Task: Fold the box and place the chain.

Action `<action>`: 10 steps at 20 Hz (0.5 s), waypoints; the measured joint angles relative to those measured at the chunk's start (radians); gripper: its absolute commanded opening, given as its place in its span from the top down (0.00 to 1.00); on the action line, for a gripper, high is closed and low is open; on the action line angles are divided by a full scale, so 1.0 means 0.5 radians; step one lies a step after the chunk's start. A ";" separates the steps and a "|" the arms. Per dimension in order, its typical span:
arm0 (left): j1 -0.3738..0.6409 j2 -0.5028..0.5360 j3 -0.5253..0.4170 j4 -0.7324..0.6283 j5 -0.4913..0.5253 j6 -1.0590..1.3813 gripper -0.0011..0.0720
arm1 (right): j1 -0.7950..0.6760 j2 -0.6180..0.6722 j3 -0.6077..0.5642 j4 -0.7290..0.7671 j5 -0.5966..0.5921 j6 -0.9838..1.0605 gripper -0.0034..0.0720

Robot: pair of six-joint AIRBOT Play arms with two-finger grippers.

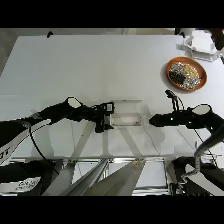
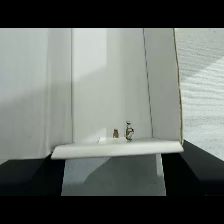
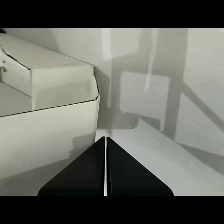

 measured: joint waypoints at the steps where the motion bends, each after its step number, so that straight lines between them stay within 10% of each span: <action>1: 0.000 0.000 0.000 0.000 0.000 0.000 0.55 | 0.000 0.005 0.013 0.012 0.018 -0.008 0.86; 10: 0.000 0.000 0.000 -0.001 0.000 -0.001 0.55 | 0.000 0.019 0.066 0.040 0.177 -0.012 0.68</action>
